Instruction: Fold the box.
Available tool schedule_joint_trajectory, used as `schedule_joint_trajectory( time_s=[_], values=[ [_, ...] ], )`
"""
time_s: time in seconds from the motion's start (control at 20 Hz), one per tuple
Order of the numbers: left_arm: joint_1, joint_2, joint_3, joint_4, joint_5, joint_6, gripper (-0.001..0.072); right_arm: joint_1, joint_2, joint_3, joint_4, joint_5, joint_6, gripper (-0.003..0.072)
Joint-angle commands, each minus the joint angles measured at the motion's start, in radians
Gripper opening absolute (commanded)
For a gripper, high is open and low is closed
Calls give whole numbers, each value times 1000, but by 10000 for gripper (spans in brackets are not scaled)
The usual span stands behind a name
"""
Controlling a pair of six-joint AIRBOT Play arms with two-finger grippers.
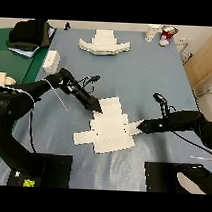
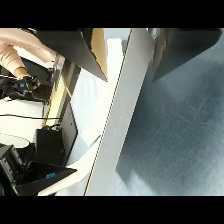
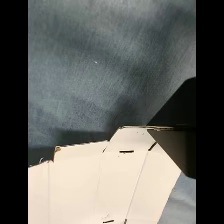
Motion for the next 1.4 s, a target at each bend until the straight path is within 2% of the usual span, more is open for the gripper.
schedule_joint_trajectory(
  time_s=[0.0,0.1,0.2,0.3,0.35,0.4,0.45,0.75,0.85,0.9,0.95,1.0,1.1,1.35],
  values=[
    [-23,0,-1,-3,27,-1,428,0,0,-1,-1,1,0,4],
    [-39,0,-1,-2,44,-1,426,0,0,0,-1,1,0,4],
    [-53,0,0,-2,45,5,333,0,0,0,-1,0,0,4],
    [-61,0,0,-1,45,11,332,0,0,0,-1,0,0,4],
    [-62,0,-1,-1,45,12,272,0,0,-1,-1,0,0,4],
    [-63,0,0,-1,42,25,92,0,0,0,-1,1,0,3],
    [-63,0,0,-1,37,34,37,0,0,-1,-1,1,0,4],
    [-64,0,0,-2,18,45,36,0,0,0,-1,3,0,4],
    [-64,0,3,-2,25,49,16,0,0,0,-2,7,0,17],
    [-64,0,10,-2,30,50,15,0,0,0,-6,11,0,69],
    [-64,1,23,-2,30,63,14,0,0,2,-23,19,0,198],
    [-64,7,34,-2,31,85,14,-1,1,5,-52,30,3,292],
    [-69,43,42,-1,52,162,13,-1,1,27,-144,45,44,308],
    [-101,167,42,22,107,234,13,-1,1,155,-596,63,427,309]
  ],
)
